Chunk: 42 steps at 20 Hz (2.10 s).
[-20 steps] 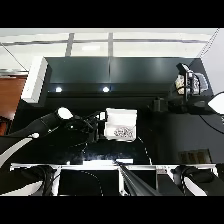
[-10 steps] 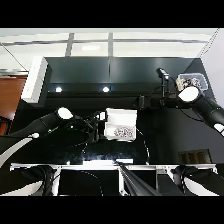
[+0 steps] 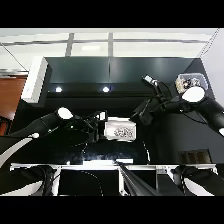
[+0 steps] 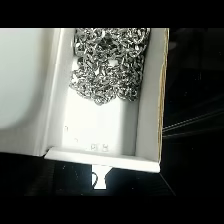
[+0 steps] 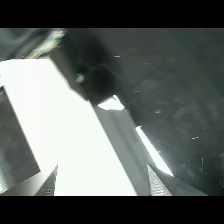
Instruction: Fold the box and place the chain.
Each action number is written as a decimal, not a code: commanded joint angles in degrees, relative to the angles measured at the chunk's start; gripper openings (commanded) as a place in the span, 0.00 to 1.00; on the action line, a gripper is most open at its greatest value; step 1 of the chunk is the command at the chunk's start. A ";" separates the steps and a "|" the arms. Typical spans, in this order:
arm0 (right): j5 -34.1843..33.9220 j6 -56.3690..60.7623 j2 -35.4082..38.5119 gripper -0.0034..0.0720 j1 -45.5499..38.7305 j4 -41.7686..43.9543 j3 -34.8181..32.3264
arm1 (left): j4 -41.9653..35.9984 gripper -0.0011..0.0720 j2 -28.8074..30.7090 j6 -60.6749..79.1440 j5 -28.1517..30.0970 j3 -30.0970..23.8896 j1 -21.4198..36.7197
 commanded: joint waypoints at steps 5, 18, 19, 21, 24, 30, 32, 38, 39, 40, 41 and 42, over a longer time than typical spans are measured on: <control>-6.67 -5.64 3.98 0.93 3.39 -1.03 -8.59 | 0.04 0.67 -0.02 -0.02 -0.02 0.02 -0.02; -11.23 -12.98 3.93 0.87 9.01 -1.44 -8.59 | 0.04 0.68 -0.02 0.00 -0.02 0.02 -0.02; -10.80 -12.98 3.93 0.69 8.98 -1.46 -8.59 | 0.04 0.68 -0.02 0.00 -0.02 0.02 -0.02; -9.73 -12.98 3.93 0.64 9.01 -1.55 -8.61 | 0.04 0.68 -0.02 0.00 -0.02 0.02 -0.02; -9.79 -12.96 3.93 0.64 9.01 -2.84 -8.61 | 0.04 0.68 -0.02 0.00 -0.02 0.02 -0.02; -8.96 -11.87 3.93 0.47 9.01 -2.73 -8.61 | 0.04 0.68 -0.02 0.00 -0.02 0.02 -0.02; -7.48 -11.87 3.93 0.30 9.01 -2.75 -8.61 | 0.04 0.67 -0.02 0.00 -0.02 0.02 -0.02; -6.69 -11.87 3.93 0.30 9.01 -2.78 -8.61 | 0.04 0.68 -0.02 0.00 -0.02 0.02 -0.02; -6.71 -11.87 3.93 0.30 9.01 -2.80 -8.61 | 0.04 0.68 -0.02 0.00 -0.02 0.02 -0.02; -6.71 -11.87 3.93 0.30 9.01 -2.80 -8.61 | 0.04 0.68 -0.02 0.00 -0.02 0.02 -0.02; -6.69 -11.87 3.93 0.30 9.01 -2.84 -8.61 | 0.04 0.68 -0.02 0.00 -0.02 0.02 -0.02; -6.71 -11.85 3.93 0.30 9.01 -3.17 -8.61 | 0.04 0.68 -0.02 0.00 -0.04 0.02 -0.02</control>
